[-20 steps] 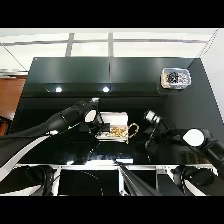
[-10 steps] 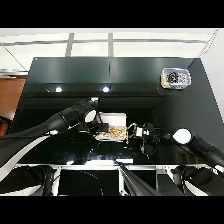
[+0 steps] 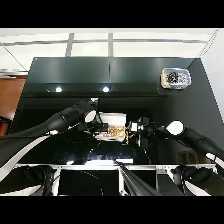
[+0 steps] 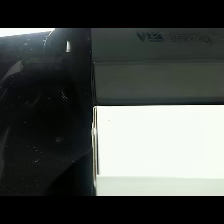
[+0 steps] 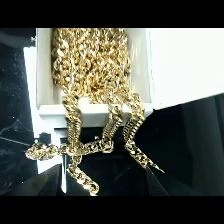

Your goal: Fold the box and place the chain.

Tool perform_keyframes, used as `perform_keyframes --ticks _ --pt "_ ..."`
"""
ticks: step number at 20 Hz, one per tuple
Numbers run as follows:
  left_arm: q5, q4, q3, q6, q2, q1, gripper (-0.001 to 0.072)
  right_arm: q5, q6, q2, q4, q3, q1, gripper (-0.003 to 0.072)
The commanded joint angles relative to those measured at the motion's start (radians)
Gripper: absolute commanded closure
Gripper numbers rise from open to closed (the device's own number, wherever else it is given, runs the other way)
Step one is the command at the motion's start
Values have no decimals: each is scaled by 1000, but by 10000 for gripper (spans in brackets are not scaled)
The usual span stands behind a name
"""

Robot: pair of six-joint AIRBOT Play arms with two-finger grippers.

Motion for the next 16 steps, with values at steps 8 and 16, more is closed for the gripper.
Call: perform_keyframes --ticks 8,16 --pt "1 0 0 0 0 0 680 -14 -27 -68 6 27 1 42" --pt "-2 -3 0 0 0 0 679 -32 -16 -112 83 64 1 43"
